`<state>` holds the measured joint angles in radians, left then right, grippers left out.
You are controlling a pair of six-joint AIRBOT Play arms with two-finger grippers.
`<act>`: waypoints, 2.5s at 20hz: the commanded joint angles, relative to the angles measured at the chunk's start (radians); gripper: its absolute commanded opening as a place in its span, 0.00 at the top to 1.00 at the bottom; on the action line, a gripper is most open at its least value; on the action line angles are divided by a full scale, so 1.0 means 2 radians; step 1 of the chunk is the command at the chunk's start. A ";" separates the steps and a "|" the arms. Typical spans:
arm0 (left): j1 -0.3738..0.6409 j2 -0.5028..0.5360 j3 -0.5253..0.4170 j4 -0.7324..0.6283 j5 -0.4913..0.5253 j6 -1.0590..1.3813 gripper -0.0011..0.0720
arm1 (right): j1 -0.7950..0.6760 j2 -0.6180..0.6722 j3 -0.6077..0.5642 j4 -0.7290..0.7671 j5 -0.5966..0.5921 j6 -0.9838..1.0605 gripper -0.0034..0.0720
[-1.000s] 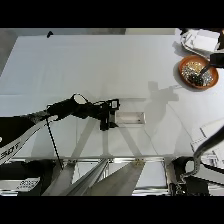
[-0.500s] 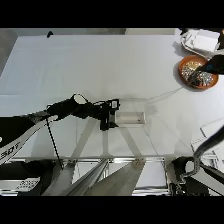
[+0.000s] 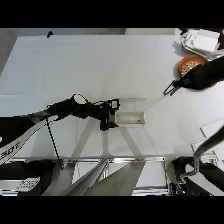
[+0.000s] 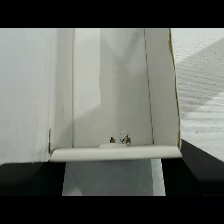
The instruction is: Fold the box and place the chain.
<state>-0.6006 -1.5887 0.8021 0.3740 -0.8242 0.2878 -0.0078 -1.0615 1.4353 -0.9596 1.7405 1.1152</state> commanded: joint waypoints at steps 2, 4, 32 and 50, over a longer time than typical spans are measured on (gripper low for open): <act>0.000 0.000 0.000 0.000 0.000 0.000 0.70 | 0.081 0.016 -0.007 -0.025 -0.009 0.035 0.94; 0.000 0.000 0.000 0.000 0.000 0.000 0.70 | 0.108 0.024 -0.025 -0.045 -0.028 0.045 0.94; 0.000 0.000 0.000 0.000 -0.001 0.000 0.70 | 0.274 -0.042 -0.368 -0.067 -0.466 0.099 0.83; 0.000 0.000 0.000 0.000 -0.001 0.000 0.70 | -0.028 0.135 -0.367 -0.156 -0.416 0.099 0.60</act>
<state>-0.6006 -1.5887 0.8021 0.3740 -0.8268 0.2878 0.1295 -0.8116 0.7021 -1.1770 0.9009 1.3125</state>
